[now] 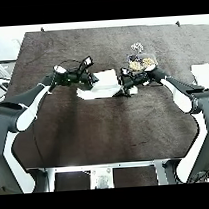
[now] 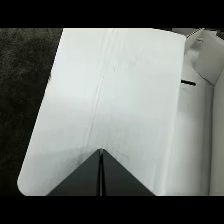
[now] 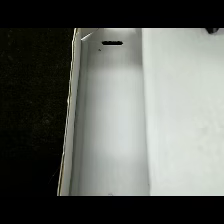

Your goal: Fold the box and place the chain.

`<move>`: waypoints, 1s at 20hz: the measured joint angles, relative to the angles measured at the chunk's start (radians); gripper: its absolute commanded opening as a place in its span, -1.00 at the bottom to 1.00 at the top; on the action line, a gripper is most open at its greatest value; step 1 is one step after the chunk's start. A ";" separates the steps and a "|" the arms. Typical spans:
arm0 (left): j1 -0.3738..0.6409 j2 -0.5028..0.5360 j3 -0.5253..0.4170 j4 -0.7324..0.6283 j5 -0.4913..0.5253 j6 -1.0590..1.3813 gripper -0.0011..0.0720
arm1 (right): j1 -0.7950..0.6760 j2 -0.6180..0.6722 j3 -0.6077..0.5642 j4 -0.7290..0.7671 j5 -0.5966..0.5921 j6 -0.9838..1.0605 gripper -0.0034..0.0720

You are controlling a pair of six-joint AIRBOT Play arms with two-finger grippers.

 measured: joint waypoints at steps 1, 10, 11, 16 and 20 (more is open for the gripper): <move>0.002 0.005 0.001 0.003 -0.005 0.003 -0.92 | 0.000 0.000 0.000 0.000 0.000 -0.001 0.41; 0.118 0.210 0.008 0.111 -0.278 -0.010 0.58 | 0.001 0.000 0.000 -0.001 0.000 -0.003 0.41; 0.122 0.224 0.008 0.151 -0.303 -0.026 0.58 | 0.001 0.000 0.000 -0.001 0.000 -0.002 0.41; 0.071 0.254 -0.047 0.388 -0.324 -0.109 0.58 | 0.002 0.000 0.000 0.000 0.000 -0.002 0.41; 0.024 0.258 -0.119 0.468 -0.220 -0.138 0.58 | 0.002 0.000 0.000 0.000 0.000 -0.001 0.41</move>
